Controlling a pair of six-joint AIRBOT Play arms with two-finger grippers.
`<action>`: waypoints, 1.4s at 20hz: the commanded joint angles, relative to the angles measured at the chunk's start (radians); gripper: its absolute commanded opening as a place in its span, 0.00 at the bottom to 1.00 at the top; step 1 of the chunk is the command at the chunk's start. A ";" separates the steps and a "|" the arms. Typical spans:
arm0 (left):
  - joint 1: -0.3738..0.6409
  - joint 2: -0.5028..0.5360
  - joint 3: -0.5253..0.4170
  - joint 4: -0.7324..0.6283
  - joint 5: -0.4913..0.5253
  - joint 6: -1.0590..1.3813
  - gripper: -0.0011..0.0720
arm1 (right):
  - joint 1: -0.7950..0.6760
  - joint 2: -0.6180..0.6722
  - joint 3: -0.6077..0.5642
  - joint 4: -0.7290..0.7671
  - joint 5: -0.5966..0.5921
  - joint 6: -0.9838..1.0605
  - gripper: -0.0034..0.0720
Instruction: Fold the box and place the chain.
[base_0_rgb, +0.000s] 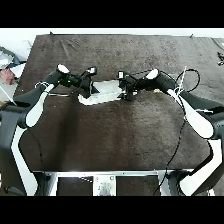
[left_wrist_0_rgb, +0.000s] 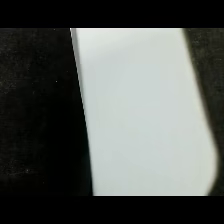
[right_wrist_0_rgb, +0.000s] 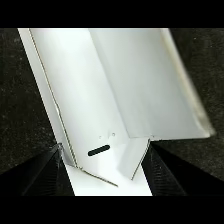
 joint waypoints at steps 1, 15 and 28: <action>0.000 0.000 0.001 0.000 -0.002 0.000 0.03 | 0.001 -0.014 0.003 0.035 0.020 -0.028 0.83; 0.000 0.000 0.000 0.000 -0.002 0.000 0.03 | 0.008 -0.045 0.004 0.081 0.098 -0.057 0.83; 0.000 0.000 0.000 0.000 -0.001 0.000 0.03 | 0.008 -0.137 0.115 0.104 0.184 -0.037 0.83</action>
